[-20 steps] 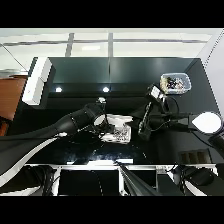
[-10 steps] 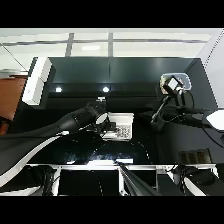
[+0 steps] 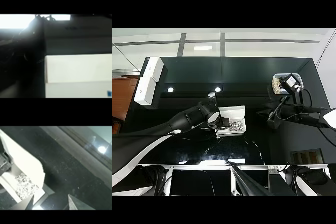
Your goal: Fold the box and place the chain.
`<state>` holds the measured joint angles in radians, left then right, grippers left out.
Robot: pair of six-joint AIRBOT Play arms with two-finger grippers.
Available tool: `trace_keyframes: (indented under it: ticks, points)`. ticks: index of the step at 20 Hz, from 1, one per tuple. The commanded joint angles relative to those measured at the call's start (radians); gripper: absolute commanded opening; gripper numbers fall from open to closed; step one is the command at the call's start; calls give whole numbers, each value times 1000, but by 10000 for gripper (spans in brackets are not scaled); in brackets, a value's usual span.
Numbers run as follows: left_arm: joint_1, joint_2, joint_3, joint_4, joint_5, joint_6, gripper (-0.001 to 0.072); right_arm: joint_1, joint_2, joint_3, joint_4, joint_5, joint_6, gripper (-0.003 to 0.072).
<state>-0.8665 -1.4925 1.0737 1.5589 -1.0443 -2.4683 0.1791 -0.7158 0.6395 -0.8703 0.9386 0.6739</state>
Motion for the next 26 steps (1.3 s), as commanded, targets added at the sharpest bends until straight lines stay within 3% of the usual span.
trace_keyframes:
  ticks: [1,5,9,11,13,16,18,19,20,21,24,26]
  points:
    - [2,16,1,3,-18,58,567,-3,1,0,-6,1,12,504]
    - [7,114,0,0,-153,340,564,-3,1,0,-12,1,20,504]
    - [17,286,-5,13,-306,723,563,-3,1,0,-50,22,31,504]
    - [85,371,-38,39,-357,844,563,-3,1,0,-49,39,31,503]
    - [240,444,-95,-10,-366,939,563,-3,1,0,-47,57,31,503]
    - [486,539,-199,-355,-277,1221,563,-3,1,0,-48,71,31,503]
    - [573,567,-282,-619,-204,1414,563,-3,1,0,-49,86,40,504]
    - [584,565,-328,-674,-167,1518,576,-3,1,0,-74,84,79,506]
    - [583,559,-369,-681,-120,1588,720,-3,1,0,-129,73,173,609]
    - [579,552,-409,-677,-60,1653,717,-3,1,0,-201,66,262,708]
    - [578,516,-491,-669,107,1877,716,-4,1,0,-379,100,428,712]
    - [578,492,-500,-696,155,2003,712,-3,1,0,-398,120,454,712]
